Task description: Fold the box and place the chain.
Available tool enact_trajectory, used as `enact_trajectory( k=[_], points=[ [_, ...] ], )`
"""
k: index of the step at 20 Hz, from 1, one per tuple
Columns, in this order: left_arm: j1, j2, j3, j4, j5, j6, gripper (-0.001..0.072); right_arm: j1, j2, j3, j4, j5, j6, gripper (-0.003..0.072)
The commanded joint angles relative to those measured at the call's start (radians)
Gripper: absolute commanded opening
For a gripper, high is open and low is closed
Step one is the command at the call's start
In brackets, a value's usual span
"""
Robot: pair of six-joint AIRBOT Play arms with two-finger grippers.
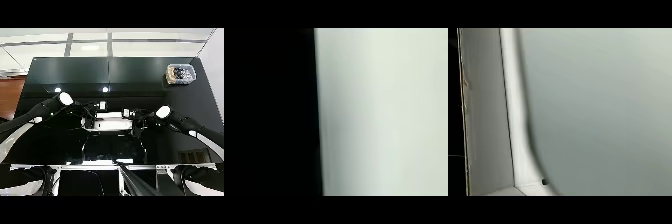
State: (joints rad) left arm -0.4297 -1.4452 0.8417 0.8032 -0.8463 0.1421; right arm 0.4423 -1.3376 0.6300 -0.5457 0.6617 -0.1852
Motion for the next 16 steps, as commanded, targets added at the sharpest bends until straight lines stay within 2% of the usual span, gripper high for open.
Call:
enact_trajectory(
  k=[1, 2, 7, 8, 9, 10, 11, 14, 16],
  points=[
    [0.000, 0.000, 0.001, 0.000, 0.001, 0.000, 0.0029, 0.003, -0.001, 0.000, -0.009, -0.004, 0.003, 0.0536],
    [0.000, 0.000, 0.001, 0.000, 0.001, 0.000, 0.0029, 0.003, -0.001, 0.001, -0.009, -0.004, 0.003, 0.0463],
    [0.000, 0.008, 0.001, 0.000, -0.007, -0.033, 0.0034, 0.003, -0.001, 0.000, -0.007, -0.008, 0.004, 0.0462],
    [0.001, 0.024, 0.002, 0.006, -0.003, -0.053, 0.0144, 0.002, -0.001, 0.000, -0.006, -0.012, 0.007, 0.0462],
    [0.002, 0.049, 0.005, 0.019, -0.003, -0.073, 0.0418, 0.003, -0.001, 0.000, -0.006, -0.013, 0.008, 0.0462],
    [0.005, 0.080, 0.010, 0.041, -0.002, -0.110, 0.0649, 0.003, 0.000, 0.000, -0.006, -0.014, 0.009, 0.0462],
    [0.010, 0.121, 0.016, 0.083, -0.006, -0.165, 0.0720, 0.003, -0.001, 0.000, -0.006, -0.014, 0.009, 0.0462],
    [0.029, 0.266, 0.021, 0.256, -0.008, -0.341, 0.0716, 0.003, 0.000, 0.000, -0.006, -0.014, 0.009, 0.0462],
    [0.051, 0.351, 0.021, 0.342, -0.079, -0.486, 0.0688, 0.003, 0.000, 0.000, -0.006, -0.014, 0.009, 0.0462]
  ],
)
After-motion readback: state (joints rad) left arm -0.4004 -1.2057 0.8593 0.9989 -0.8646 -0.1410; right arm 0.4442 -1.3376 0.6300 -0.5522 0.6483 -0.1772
